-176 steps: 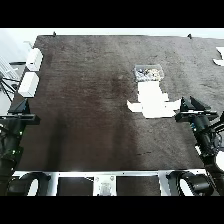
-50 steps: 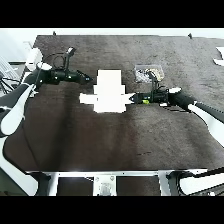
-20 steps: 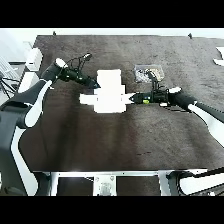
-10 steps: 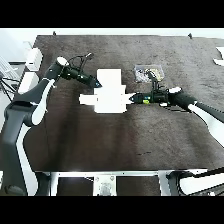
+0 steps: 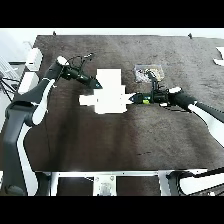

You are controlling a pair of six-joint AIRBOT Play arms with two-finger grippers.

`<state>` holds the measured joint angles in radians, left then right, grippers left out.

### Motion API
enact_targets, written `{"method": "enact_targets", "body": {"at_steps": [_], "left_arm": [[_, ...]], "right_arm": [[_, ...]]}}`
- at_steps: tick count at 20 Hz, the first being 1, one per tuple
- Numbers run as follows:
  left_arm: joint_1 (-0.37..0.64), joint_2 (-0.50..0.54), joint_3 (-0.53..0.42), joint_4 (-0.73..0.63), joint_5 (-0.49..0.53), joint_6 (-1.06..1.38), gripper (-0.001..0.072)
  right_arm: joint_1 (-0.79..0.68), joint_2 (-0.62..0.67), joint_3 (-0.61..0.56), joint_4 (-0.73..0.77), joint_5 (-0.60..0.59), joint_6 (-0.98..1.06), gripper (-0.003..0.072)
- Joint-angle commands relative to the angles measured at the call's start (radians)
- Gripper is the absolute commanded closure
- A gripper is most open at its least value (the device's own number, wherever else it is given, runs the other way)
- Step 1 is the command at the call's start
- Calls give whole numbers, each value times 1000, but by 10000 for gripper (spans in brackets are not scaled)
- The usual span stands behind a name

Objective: Fold the box and place the chain.

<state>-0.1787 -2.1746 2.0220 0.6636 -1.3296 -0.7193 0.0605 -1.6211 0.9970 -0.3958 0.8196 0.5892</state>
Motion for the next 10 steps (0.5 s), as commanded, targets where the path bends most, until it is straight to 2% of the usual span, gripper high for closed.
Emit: {"method": "enact_targets", "body": {"at_steps": [1,2,5,8,9,10], "left_arm": [[0,-4,1,14,-14,22,365],[0,-6,1,14,-15,23,445],[0,-13,1,8,-14,50,485],[0,-13,1,-17,-14,90,600],[0,-13,1,-20,-16,101,609],[0,-13,1,-22,-17,107,686]], "right_arm": [[1,0,1,0,0,0,687],[1,0,1,0,0,0,687],[1,0,1,0,0,0,686],[0,0,1,0,0,0,686],[0,0,1,0,0,0,685],[0,0,1,1,0,0,674]]}}
